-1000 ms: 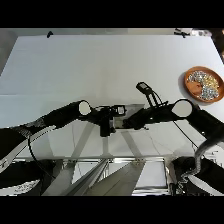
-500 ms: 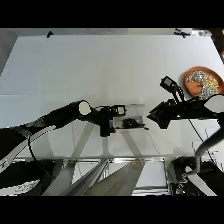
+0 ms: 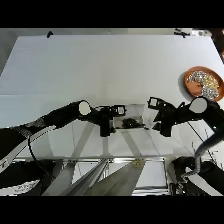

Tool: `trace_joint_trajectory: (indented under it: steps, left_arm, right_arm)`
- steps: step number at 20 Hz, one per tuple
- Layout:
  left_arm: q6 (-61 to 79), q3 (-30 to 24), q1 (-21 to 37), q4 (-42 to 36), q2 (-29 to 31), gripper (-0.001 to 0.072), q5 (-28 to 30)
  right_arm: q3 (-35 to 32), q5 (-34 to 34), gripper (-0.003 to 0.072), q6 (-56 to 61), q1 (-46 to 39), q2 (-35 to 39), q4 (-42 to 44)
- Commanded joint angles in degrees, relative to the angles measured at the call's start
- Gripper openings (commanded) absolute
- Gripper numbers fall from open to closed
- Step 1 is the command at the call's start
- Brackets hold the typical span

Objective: Fold the box and place the chain.

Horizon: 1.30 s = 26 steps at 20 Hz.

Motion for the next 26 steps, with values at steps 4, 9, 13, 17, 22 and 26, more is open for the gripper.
trace_joint_trajectory:
  steps: [4, 9, 13, 17, 22, 26]
  left_arm:
    - [0.02, -0.02, -0.02, 0.0, 0.04, 0.0316, 0.02]
    - [0.02, -0.02, -0.02, -0.02, 0.04, 0.0316, 0.02]
    - [0.02, -0.02, -0.02, 0.0, 0.04, 0.0316, 0.02]
    - [0.02, -0.02, -0.02, -0.02, 0.04, 0.0316, 0.02]
    - [0.02, -0.02, -0.02, -0.02, 0.04, 0.0316, 0.02]
    - [0.02, -0.02, -0.02, -0.02, 0.04, 0.0316, 0.02]
  right_arm:
    - [-0.35, -8.39, 0.0397, -2.4, 7.19, -6.86, 1.88]
    - [-0.42, -10.43, 0.0366, -2.47, 7.3, -7.3, 4.0]
    - [-0.42, -9.64, 0.0277, -2.45, 7.3, -7.3, 4.9]
    - [-0.42, -7.28, 0.0093, -2.58, 7.28, -7.3, 3.78]
    - [-0.39, -5.57, 0.0019, -2.34, 7.21, -7.28, 0.44]
    - [-0.39, -5.77, 0.0008, -2.14, 5.55, -6.05, 0.15]
